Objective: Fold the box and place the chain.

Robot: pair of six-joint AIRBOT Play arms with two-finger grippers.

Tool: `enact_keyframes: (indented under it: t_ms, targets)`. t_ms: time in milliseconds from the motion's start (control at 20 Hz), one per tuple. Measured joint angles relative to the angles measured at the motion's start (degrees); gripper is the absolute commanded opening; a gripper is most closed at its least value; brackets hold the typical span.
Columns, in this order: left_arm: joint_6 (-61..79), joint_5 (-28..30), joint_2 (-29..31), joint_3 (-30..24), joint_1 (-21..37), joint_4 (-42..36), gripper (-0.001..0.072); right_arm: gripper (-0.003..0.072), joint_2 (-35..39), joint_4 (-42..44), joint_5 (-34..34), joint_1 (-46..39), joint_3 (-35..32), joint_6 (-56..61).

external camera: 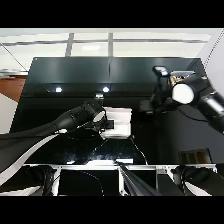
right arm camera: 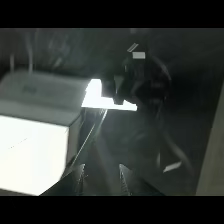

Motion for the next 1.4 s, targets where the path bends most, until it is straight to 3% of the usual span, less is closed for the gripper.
enact_keyframes:
  t_ms: [200, 250, 300, 350, 650, 750, 850, 1100, 1400]
  targets:
    - [-0.02, 0.20, 0.00, 0.00, 0.02, 0.15, 0.0031, 0.0269, 1.51, -10.19, -4.87, -8.13, -0.83, -1.97]
    - [0.00, 0.24, 0.00, 0.00, 0.00, 0.22, 0.0031, 0.0365, 1.53, -12.37, -7.06, -10.32, -1.31, -2.19]
    - [0.00, 0.33, 0.00, 0.00, 0.02, 0.28, 0.0032, 0.0645, 1.42, -14.16, -9.66, -12.66, -1.79, -2.14]
    - [0.00, 0.35, 0.00, 0.00, 0.02, 0.28, 0.0032, 0.0708, 0.76, -15.43, -12.61, -15.30, -2.23, -2.14]
    - [-0.04, 0.70, 0.00, 0.00, 0.02, 0.22, 0.0032, 0.0698, -10.86, -9.75, -25.46, -29.07, -0.17, -5.60]
    - [-0.04, 0.72, 0.00, 0.00, 0.00, 0.11, 0.0032, 0.0562, -16.59, -7.06, -26.32, -31.41, 3.87, -6.40]
    - [-0.04, 0.74, 0.00, 0.00, 0.00, 0.09, 0.0032, 0.0536, -22.05, -5.33, -25.92, -32.65, 8.70, -6.99]
    - [-0.02, 0.79, -0.02, 0.00, 0.00, 0.09, 0.0032, 0.0526, -32.09, -3.48, -22.77, -33.88, 18.67, -7.41]
    - [-0.02, 0.85, 0.00, 0.00, 0.00, 0.09, 0.0032, 0.0520, -37.40, -2.27, -21.68, -34.16, 21.70, -7.50]
